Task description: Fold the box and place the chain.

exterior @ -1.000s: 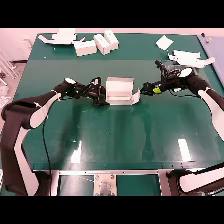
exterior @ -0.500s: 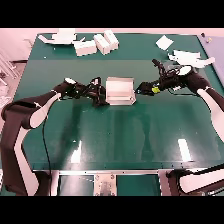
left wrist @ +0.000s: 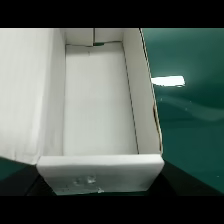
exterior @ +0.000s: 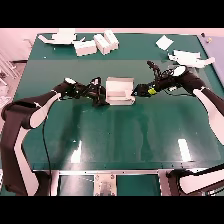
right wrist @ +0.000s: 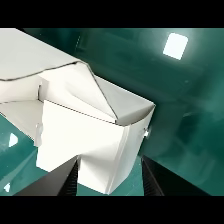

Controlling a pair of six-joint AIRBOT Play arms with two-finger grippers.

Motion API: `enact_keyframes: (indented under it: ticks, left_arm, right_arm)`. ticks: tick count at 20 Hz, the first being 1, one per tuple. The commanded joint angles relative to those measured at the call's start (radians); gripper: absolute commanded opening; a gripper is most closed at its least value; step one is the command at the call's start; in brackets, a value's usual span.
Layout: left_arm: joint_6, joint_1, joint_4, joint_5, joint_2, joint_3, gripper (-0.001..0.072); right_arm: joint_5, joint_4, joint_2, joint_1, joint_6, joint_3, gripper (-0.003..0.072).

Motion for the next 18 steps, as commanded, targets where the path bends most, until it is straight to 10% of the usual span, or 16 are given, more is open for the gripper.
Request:
enact_keyframes:
  ticks: [1, 18]
  left_arm:
    - [0.0, 0.001, 0.0, 0.0, 0.001, 0.001, 0.0509]
    - [0.0, 0.001, 0.0, -0.001, 0.001, 0.001, 0.0509]
  right_arm:
    - [-0.024, -0.01, 0.001, 0.022, 0.01, 0.001, 0.0456]
    - [-0.058, -0.229, 0.0, 0.102, 0.218, 0.051, 0.0452]
